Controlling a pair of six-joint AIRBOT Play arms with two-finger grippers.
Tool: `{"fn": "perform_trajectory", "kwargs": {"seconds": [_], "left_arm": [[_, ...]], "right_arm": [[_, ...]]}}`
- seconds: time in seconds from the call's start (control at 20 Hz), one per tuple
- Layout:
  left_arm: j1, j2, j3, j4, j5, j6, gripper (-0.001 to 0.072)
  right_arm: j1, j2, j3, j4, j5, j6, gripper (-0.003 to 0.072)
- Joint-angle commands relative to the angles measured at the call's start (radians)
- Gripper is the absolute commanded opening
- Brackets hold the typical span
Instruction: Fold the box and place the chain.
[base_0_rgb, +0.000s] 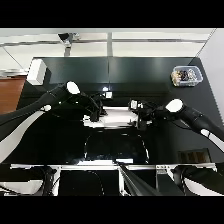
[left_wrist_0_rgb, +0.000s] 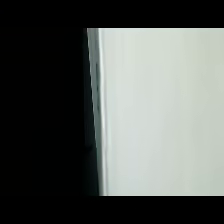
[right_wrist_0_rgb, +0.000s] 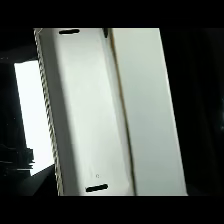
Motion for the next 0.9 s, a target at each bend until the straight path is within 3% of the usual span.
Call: {"fn": "perform_trajectory", "kwargs": {"seconds": [0.0, 0.85], "left_arm": [[0.000, 0.000, 0.000, -0.002, 0.000, 0.000, 0.0023], [0.000, 0.000, 0.000, -0.002, 0.000, 0.000, 0.0023]], "right_arm": [[-0.023, -0.054, 0.001, 0.048, 0.047, -0.122, 0.0706], [-0.025, -0.127, 0.001, 0.040, 0.019, -0.199, 0.0706]]}}
